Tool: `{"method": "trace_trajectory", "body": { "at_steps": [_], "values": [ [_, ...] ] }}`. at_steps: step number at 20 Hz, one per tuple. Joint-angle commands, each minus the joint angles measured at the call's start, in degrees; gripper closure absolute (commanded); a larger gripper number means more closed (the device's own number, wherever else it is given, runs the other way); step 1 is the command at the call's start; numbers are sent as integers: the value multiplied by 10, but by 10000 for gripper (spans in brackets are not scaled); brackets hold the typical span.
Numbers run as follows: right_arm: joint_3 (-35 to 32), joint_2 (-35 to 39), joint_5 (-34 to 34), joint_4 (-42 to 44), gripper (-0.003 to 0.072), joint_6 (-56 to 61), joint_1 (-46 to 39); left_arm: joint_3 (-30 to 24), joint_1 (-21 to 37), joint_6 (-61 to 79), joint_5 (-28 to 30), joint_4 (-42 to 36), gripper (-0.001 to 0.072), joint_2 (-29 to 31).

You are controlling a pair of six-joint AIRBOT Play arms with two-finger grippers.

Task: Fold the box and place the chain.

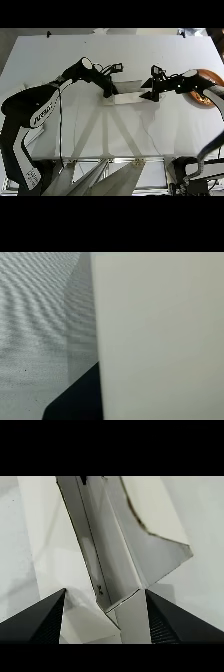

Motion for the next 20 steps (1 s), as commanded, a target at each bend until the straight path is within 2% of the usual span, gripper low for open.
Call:
{"method": "trace_trajectory", "body": {
  "at_steps": [1,11,20],
  "values": [
    [32,-28,42,0,130,10,1,0,0,0,0,0,699,0],
    [31,-38,61,-45,130,28,35,0,0,0,0,0,699,0],
    [-23,-38,17,-17,130,16,31,0,0,0,0,0,699,0]
  ]
}}
